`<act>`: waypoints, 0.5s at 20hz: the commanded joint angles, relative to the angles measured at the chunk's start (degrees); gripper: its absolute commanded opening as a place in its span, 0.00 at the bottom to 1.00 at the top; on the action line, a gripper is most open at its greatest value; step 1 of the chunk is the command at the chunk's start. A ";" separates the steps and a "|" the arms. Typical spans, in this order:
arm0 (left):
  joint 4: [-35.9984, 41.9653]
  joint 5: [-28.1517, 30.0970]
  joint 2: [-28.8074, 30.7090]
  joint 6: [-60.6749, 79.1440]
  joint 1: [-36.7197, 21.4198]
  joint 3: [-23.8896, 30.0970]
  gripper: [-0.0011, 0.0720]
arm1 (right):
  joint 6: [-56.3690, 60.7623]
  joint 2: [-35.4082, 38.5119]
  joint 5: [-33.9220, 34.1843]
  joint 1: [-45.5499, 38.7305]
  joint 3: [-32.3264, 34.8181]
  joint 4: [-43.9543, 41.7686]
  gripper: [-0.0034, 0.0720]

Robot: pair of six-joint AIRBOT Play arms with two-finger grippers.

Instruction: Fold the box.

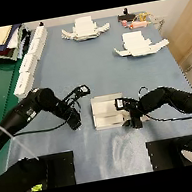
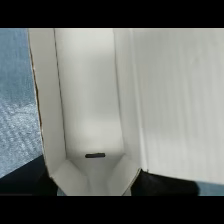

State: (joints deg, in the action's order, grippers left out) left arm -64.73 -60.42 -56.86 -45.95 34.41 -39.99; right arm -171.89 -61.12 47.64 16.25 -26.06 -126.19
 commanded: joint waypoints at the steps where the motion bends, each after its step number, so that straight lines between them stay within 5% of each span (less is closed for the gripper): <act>1: 7.23 10.05 7.74 19.74 -1.57 8.15 0.03 | 0.02 0.02 0.00 0.02 -0.07 0.00 0.70; 2: 11.32 11.58 9.77 26.49 -2.97 11.10 0.14 | 0.02 0.02 0.00 0.02 -0.07 0.00 0.70; 3: 16.20 13.49 11.17 33.86 -4.15 14.10 0.69 | 0.02 0.02 -0.02 0.02 -0.07 0.00 0.70; 4: 21.53 15.72 11.89 41.00 -4.70 17.00 0.96 | 0.02 0.02 0.00 0.02 -0.07 0.00 0.70; 10: 32.37 24.22 6.67 56.70 -1.36 21.18 0.96 | 0.02 0.02 0.00 0.02 -0.07 0.00 0.70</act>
State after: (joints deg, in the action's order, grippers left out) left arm -39.07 -42.59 -47.99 1.85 31.55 -20.62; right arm -171.89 -61.12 47.64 16.25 -26.06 -126.19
